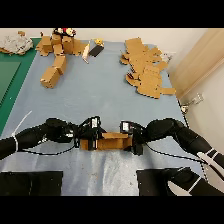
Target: Fold the box.
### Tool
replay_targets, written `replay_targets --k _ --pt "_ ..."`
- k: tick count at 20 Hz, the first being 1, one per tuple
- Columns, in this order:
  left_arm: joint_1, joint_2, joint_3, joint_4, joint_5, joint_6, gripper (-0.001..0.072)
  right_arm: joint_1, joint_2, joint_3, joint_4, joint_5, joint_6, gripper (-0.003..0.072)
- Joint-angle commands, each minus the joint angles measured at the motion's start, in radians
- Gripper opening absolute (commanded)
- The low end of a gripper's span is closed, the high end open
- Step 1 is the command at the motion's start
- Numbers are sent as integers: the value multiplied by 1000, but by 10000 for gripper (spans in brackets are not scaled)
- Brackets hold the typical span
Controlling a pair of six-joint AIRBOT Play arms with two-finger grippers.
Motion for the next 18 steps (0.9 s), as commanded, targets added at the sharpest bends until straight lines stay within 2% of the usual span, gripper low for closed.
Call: replay_targets --k 1,18 --pt "0 1 0 0 0 0 14 0 -1 1 4 26 1 705" --pt "0 1 0 0 0 0 14 8 -65 -2 5 75 -1 705"
